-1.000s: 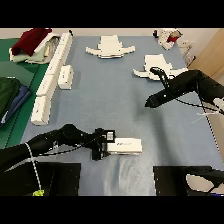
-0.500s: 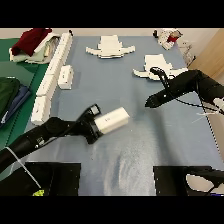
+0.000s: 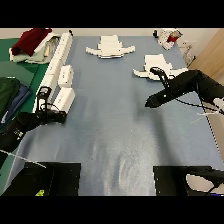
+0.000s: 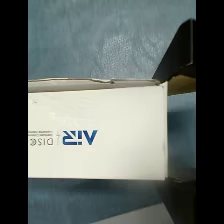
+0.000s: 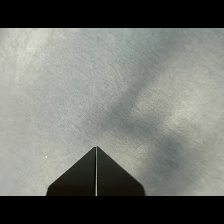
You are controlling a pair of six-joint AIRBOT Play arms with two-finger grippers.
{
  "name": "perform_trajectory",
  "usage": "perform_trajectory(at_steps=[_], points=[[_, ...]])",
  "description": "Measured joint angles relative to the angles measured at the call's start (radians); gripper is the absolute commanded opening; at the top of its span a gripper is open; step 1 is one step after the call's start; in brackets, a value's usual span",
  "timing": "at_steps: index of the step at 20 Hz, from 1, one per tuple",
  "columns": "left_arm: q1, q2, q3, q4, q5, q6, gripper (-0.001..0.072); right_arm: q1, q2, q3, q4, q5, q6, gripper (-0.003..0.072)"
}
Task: Fold the box.
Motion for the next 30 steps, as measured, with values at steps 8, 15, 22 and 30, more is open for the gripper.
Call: perform_trajectory(at_steps=[8,15,22,30], points=[[-0.004,-0.238,0.134,0.0,0.117,-0.031,0.0522,0.0,0.0,0.0,0.0,0.0,0.0,0.0004],[-0.021,-0.558,0.456,-0.01,0.134,-0.042,0.0522,0.0,0.0,0.0,0.0,0.0,0.0,0.0004],[-0.022,-0.797,0.78,-0.011,0.055,-0.062,0.0522,0.0,0.0,0.0,0.0,0.0,0.0,0.0004],[-0.021,-0.9,0.924,-0.011,0.027,-0.069,0.0522,0.0,0.0,0.0,0.0,0.0,0.0,0.0004]])
